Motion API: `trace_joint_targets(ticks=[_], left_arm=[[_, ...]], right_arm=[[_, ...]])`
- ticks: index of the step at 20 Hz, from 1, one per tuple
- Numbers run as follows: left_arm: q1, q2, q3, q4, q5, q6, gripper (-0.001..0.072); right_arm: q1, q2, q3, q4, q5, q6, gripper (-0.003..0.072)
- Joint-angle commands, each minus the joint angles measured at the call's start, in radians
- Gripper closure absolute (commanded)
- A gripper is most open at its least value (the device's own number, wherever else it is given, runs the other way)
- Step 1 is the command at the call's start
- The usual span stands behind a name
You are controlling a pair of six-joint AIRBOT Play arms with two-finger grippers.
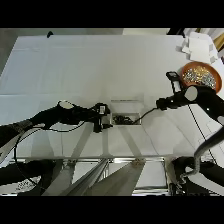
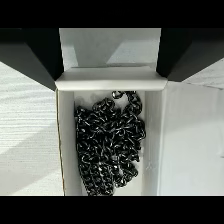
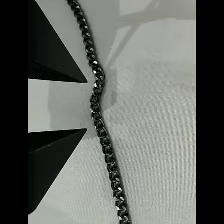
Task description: Fold the box and place the chain.
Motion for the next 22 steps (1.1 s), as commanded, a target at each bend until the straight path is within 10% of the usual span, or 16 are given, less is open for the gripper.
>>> trace_joint_targets(ticks=[1, 22], left_arm=[[-0.001, 0.000, 0.000, 0.000, 0.000, 0.000, 0.0639], [-0.001, 0.000, 0.000, 0.000, 0.000, 0.000, 0.0639]], right_arm=[[0.000, -0.062, 0.000, -0.008, -0.009, 0.023, 0.0381], [0.000, -0.027, 0.000, -0.008, -0.023, 0.042, 0.0673]])
